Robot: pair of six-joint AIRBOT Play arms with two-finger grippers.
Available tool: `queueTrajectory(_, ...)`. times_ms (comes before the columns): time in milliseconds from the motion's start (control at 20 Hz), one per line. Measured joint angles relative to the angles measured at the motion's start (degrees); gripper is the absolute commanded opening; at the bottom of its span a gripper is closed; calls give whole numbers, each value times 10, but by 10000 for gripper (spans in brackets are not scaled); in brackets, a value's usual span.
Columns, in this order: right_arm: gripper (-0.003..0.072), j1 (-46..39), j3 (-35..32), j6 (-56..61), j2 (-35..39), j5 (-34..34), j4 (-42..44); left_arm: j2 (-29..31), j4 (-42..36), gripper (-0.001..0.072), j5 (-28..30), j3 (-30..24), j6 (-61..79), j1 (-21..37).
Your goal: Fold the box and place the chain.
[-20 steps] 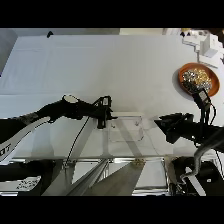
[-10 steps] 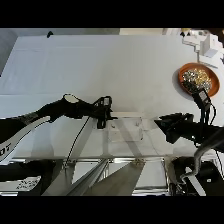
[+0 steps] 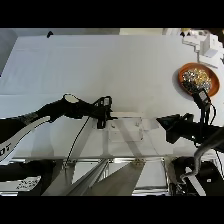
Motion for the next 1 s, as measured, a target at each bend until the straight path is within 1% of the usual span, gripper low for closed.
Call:
queueTrajectory(150,17,0,-1,-50,-6,1,3,0,0,10,0,0,0,0)
queueTrajectory(250,18,0,-7,-116,-25,9,21,0,0,10,0,0,0,0)
queueTrajectory(400,20,0,-18,-240,-80,39,47,0,0,10,0,0,0,0)
queueTrajectory(500,20,4,-22,-292,-120,59,45,0,0,10,0,0,0,0)
queueTrajectory(550,65,11,-23,-314,-139,64,39,0,0,10,0,0,0,0)
queueTrajectory(600,146,20,-24,-329,-152,67,31,0,0,10,0,0,0,0)
queueTrajectory(650,301,32,-24,-342,-163,68,17,0,0,10,0,0,0,0)
queueTrajectory(700,496,47,-25,-352,-171,68,3,0,0,10,0,0,0,0)
queueTrajectory(750,596,62,-26,-359,-177,66,-11,0,0,10,0,0,0,0)
queueTrajectory(800,655,80,-29,-364,-181,59,-25,0,0,10,0,0,0,0)
queueTrajectory(850,695,99,-31,-368,-184,48,-37,0,0,10,0,0,0,0)
queueTrajectory(1000,696,170,-50,-374,-188,-10,-74,0,0,10,0,0,0,0)
